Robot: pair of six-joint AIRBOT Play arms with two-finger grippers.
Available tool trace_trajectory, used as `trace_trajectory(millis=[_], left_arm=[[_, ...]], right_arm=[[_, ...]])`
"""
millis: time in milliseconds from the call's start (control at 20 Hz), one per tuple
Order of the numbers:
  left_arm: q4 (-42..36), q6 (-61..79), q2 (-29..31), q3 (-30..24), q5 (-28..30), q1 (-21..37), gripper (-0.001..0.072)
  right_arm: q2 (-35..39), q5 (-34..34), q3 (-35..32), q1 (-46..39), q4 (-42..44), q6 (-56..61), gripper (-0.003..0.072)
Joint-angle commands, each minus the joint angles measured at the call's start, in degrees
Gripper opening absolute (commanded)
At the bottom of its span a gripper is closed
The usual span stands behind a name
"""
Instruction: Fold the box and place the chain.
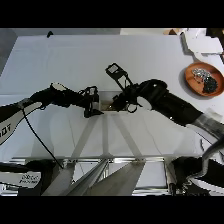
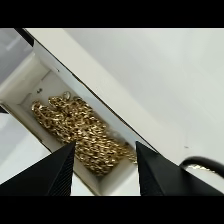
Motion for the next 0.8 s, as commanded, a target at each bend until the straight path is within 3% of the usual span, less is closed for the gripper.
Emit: trace_trajectory(millis=[0,150,400,750], left_arm=[[0.02,0.02,-0.02,0.00,0.00,0.00,0.0276],[0.00,0.02,-0.02,0.00,0.00,-0.02,0.0276],[0.00,0.02,-0.02,-0.02,0.00,0.00,0.0276],[0.02,0.02,-0.02,0.00,0.00,0.00,0.0276]], right_arm=[[5.99,1.62,0.04,-3.58,0.76,-14.43,0.0399],[7.37,5.22,0.02,-12.59,7.17,-26.62,0.0399],[3.04,11.78,0.02,-27.76,19.65,-53.05,0.0399],[-10.40,11.78,0.04,-32.87,25.44,-84.35,0.0399]])
